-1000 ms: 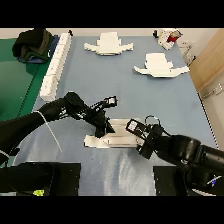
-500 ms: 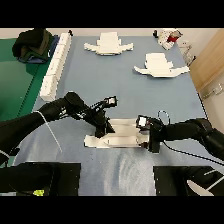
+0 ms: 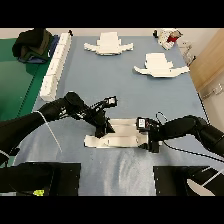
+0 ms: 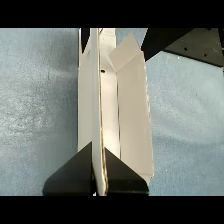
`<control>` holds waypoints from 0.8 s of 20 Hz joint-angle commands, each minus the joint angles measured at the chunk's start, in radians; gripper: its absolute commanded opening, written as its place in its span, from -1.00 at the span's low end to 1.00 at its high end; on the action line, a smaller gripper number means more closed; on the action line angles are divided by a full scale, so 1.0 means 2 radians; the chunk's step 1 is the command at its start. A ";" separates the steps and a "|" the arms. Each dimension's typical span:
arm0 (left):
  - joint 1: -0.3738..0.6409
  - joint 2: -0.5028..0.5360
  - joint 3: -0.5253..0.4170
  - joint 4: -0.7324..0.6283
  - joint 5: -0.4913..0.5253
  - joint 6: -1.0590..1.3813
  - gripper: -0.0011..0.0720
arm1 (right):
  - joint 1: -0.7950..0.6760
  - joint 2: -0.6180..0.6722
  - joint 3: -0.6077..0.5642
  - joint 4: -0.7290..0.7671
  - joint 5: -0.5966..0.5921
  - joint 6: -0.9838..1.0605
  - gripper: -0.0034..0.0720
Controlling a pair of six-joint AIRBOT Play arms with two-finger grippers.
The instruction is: Fold the box.
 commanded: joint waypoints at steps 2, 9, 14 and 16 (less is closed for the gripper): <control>0.000 0.000 0.000 0.000 0.000 0.000 -0.94 | -0.001 0.000 0.000 0.002 -0.020 -0.001 1.00; 0.000 0.000 0.000 0.000 0.000 0.000 -0.94 | 0.000 -0.009 0.000 0.002 0.006 -0.002 0.98; 0.000 0.000 0.000 0.000 0.000 0.000 -0.94 | 0.011 -0.032 0.000 0.007 0.025 -0.033 0.97; 0.000 0.000 0.000 0.000 0.000 0.000 -0.94 | 0.026 -0.039 -0.005 0.005 0.027 -0.033 0.97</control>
